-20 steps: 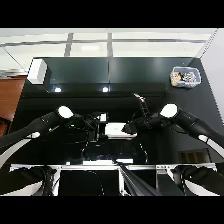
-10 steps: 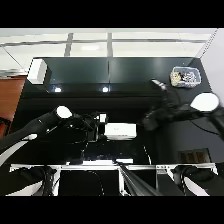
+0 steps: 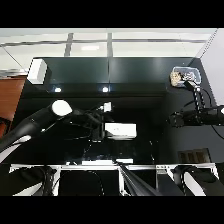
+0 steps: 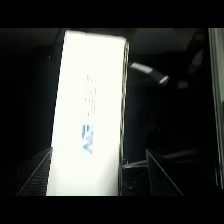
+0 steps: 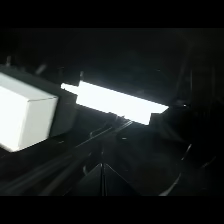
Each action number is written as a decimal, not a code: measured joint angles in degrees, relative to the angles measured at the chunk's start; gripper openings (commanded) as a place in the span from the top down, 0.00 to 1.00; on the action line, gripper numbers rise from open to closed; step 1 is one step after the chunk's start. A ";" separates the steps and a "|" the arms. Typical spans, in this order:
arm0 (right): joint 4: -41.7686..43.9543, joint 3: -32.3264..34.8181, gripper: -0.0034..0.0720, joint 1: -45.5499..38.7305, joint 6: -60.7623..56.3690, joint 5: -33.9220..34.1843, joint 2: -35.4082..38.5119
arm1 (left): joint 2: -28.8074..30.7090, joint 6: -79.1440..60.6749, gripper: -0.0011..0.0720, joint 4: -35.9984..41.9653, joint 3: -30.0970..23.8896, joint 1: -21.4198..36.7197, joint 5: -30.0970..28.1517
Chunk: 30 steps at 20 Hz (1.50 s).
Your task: Fold the box and place the chain.
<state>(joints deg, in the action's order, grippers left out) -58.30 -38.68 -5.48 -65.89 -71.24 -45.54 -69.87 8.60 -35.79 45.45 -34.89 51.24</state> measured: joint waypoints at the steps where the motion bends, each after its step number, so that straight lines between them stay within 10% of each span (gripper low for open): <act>1: -0.09 0.85 0.94 -0.33 -0.02 0.74 0.07 | -2.27 0.55 0.01 0.24 2.10 -1.07 -0.55; 9: -0.26 3.48 0.94 -1.16 -0.22 3.45 0.24 | -15.76 6.93 0.01 0.26 12.48 -4.72 0.00; 30: -0.26 3.67 0.94 -1.16 -0.35 5.70 0.24 | -17.42 25.42 0.10 -23.85 18.45 -13.16 4.76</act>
<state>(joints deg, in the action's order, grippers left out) -58.57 -35.00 -6.63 -66.24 -65.54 -45.30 -87.29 34.02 -59.64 63.90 -48.05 56.01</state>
